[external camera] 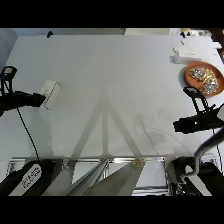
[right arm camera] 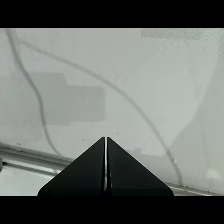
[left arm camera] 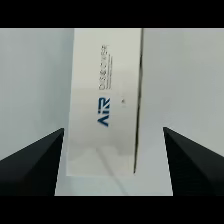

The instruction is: Fold the box and place the chain.

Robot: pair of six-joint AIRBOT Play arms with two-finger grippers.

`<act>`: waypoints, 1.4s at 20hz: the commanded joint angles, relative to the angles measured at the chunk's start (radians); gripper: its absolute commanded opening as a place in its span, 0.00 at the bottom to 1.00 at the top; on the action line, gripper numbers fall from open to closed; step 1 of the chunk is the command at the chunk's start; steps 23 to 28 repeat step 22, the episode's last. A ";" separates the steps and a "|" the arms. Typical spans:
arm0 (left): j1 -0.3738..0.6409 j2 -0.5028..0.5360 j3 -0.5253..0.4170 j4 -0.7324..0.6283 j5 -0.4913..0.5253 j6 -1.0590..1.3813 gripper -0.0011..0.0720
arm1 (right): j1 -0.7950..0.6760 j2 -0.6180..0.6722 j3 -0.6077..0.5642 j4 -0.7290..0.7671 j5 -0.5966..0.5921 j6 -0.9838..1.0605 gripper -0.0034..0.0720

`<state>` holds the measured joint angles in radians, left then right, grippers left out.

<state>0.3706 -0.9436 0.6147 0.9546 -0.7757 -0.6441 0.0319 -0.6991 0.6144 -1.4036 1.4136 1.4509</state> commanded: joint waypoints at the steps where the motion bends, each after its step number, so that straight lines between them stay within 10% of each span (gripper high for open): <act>1: -0.066 0.138 0.000 0.000 -0.003 0.000 0.96 | -0.001 0.001 0.000 0.000 0.000 0.000 0.07; 28: -0.204 0.109 -0.007 0.000 -0.089 -0.014 0.96 | -0.001 0.001 0.000 0.000 0.000 0.000 0.07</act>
